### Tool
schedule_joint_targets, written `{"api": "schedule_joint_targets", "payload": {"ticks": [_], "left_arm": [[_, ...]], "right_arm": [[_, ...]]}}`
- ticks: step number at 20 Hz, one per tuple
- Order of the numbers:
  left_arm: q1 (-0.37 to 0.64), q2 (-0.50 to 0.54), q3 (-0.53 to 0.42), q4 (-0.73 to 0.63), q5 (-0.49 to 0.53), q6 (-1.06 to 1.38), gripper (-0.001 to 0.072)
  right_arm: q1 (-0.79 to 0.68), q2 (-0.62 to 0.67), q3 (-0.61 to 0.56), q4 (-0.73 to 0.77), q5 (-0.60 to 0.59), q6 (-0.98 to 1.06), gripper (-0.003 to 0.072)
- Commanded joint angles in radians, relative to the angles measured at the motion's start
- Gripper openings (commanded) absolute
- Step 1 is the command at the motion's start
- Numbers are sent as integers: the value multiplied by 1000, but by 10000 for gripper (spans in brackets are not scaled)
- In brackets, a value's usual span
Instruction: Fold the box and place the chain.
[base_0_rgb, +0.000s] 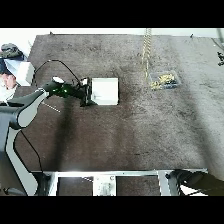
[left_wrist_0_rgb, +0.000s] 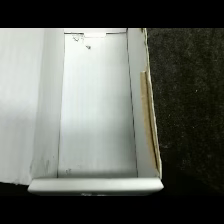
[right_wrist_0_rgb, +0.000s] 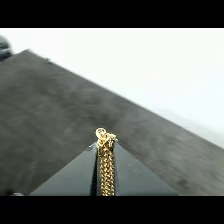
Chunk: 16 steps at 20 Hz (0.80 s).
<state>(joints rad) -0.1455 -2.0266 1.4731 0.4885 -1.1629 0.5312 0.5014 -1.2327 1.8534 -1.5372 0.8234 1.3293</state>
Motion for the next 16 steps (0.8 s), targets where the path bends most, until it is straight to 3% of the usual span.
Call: {"api": "schedule_joint_targets", "payload": {"ticks": [1,7,16], "left_arm": [[1,1,0,0,0,0,346],[1,1,0,0,0,0,347],[1,1,0,0,0,0,346]], "right_arm": [[92,-62,-2,24,-3,-2,10],[142,-223,-5,137,121,-3,10],[137,-454,-42,233,209,-5,11]]}}
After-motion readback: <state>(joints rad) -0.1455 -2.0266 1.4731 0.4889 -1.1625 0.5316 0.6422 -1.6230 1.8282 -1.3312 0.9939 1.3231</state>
